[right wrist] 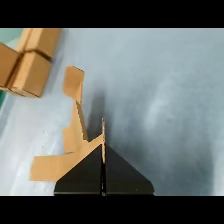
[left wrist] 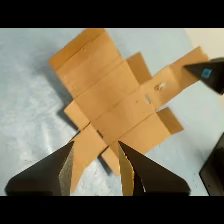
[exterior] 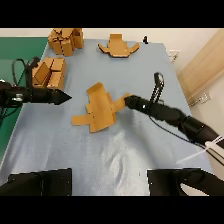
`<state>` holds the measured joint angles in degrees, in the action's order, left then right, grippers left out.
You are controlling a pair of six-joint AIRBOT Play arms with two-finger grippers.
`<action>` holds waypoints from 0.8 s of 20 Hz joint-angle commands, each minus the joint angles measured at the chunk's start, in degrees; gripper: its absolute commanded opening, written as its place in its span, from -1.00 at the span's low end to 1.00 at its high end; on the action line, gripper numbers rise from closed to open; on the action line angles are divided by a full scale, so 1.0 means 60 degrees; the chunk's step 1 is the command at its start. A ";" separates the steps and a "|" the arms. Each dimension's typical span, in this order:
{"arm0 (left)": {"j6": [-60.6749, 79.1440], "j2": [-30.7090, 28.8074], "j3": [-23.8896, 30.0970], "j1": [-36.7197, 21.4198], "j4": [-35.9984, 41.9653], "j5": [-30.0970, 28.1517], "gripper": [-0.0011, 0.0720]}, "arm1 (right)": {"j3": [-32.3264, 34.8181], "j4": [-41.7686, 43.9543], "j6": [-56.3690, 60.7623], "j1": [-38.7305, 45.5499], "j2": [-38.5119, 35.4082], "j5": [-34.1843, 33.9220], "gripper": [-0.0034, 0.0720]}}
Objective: Fold the box.
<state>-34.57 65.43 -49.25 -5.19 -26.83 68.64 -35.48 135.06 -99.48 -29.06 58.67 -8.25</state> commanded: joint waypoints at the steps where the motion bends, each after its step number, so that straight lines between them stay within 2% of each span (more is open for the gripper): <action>1: 0.1115 0.1122 0.0197 0.0397 0.0608 -0.0055 0.19 | 0.1129 -0.0073 0.0018 -0.0608 -0.0022 0.1286 -0.91; 5: 0.2051 0.2889 0.0131 0.0933 0.1472 -0.0743 0.19 | 0.1523 -0.0077 0.0018 -0.0634 0.0011 0.1661 -0.91; 7: 0.2153 0.3923 -0.0106 0.1020 0.1876 -0.0750 0.19 | 0.1537 -0.0091 0.0007 -0.0637 0.0029 0.1654 -0.91; 12: 0.1749 0.6419 -0.1971 0.1257 0.2397 0.0426 0.19 | 0.1530 -0.0514 0.0004 -0.0634 0.0036 0.1657 -0.91; 16: 0.1060 0.7308 -0.3348 0.1545 0.2259 0.0637 0.19 | 0.1530 -0.0510 0.0007 -0.0637 0.0040 0.1654 -0.91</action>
<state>-25.76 104.77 -64.18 2.98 -13.08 71.81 -26.37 132.38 -99.44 -32.86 58.87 1.54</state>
